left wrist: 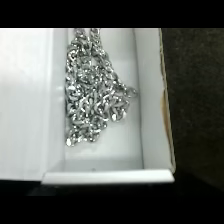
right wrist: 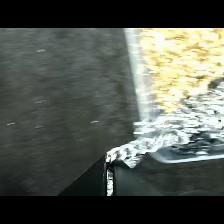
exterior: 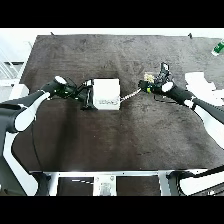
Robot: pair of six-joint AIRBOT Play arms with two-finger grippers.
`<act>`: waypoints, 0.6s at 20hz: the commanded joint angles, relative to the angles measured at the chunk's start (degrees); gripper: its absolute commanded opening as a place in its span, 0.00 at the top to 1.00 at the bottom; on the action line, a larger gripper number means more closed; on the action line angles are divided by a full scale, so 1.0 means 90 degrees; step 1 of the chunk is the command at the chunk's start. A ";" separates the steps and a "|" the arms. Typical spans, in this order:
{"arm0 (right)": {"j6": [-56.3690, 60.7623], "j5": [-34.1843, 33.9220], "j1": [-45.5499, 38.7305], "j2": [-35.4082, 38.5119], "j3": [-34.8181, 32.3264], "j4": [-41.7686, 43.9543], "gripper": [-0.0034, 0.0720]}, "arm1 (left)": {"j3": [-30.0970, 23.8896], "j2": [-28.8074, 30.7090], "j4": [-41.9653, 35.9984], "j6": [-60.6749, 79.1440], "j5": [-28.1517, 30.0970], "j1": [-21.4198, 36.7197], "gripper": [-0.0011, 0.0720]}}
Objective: Fold the box and place the chain.
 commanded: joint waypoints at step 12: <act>-0.0835 0.1129 0.2142 0.3191 0.0010 -0.0073 0.94 | 0.0005 0.0005 0.0002 0.0000 0.0000 0.0002 0.32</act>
